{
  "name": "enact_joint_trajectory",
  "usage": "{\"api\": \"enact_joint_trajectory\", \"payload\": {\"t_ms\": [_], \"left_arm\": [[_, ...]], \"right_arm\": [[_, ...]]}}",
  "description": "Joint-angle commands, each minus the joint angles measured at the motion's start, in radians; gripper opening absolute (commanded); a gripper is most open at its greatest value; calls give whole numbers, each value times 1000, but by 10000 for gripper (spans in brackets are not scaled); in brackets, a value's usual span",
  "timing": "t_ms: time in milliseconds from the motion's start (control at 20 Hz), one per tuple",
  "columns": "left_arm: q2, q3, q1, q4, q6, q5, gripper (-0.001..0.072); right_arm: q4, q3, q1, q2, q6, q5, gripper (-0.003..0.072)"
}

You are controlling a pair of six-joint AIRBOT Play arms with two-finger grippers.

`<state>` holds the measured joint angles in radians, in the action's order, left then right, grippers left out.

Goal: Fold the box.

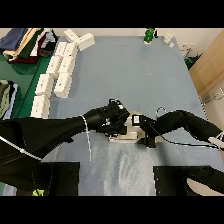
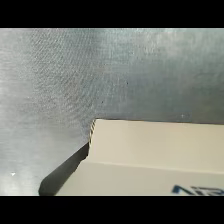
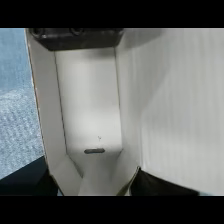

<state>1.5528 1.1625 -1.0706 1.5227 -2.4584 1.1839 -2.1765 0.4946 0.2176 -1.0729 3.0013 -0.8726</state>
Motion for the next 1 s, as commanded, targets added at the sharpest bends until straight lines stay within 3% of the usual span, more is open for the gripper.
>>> {"api": "enact_joint_trajectory", "payload": {"t_ms": [0,250,300,350,400,950], "left_arm": [[8,0,-2,-1,-13,-7,12],[8,0,-2,0,-19,-5,15],[8,0,-2,0,-19,-5,130],[8,2,-2,0,-24,-6,398],[8,2,-2,0,-29,-6,428],[-6,53,12,5,-24,27,428]], "right_arm": [[0,1,1,0,0,0,525],[0,1,1,0,0,0,525],[0,1,1,0,0,0,525],[0,1,1,0,0,0,525],[0,1,1,0,0,0,525],[0,1,1,0,0,0,525]]}}
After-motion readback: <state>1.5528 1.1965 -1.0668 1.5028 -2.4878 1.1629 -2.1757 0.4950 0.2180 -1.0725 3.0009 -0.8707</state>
